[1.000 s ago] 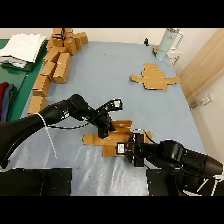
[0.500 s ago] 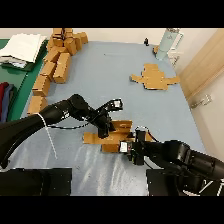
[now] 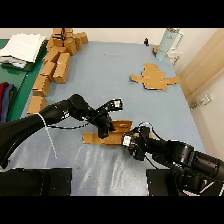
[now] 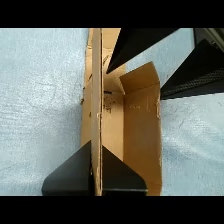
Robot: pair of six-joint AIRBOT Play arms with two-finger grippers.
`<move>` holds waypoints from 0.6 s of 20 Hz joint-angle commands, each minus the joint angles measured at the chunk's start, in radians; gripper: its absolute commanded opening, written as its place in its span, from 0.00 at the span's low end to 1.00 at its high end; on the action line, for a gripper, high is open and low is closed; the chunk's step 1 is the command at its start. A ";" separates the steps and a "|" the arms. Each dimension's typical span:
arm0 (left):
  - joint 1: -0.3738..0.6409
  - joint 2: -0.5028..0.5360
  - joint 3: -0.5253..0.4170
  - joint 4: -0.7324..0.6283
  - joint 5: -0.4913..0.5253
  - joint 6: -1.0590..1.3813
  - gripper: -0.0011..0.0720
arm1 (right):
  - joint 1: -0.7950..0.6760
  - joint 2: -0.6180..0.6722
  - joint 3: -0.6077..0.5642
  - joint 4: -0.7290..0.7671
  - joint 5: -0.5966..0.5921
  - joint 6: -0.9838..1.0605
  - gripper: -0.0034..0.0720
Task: Fold the box.
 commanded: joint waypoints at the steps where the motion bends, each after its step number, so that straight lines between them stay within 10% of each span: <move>1: 0.000 0.000 0.001 0.000 0.000 0.000 0.03 | -0.011 0.004 0.001 -0.048 0.000 0.058 1.00; 5: 0.000 -0.001 0.001 0.000 0.000 0.000 0.03 | -0.081 0.003 0.000 0.038 0.006 0.038 1.00; 12: 0.000 0.000 0.001 0.000 0.000 0.000 0.03 | -0.320 -0.074 0.001 0.646 0.086 -0.734 1.00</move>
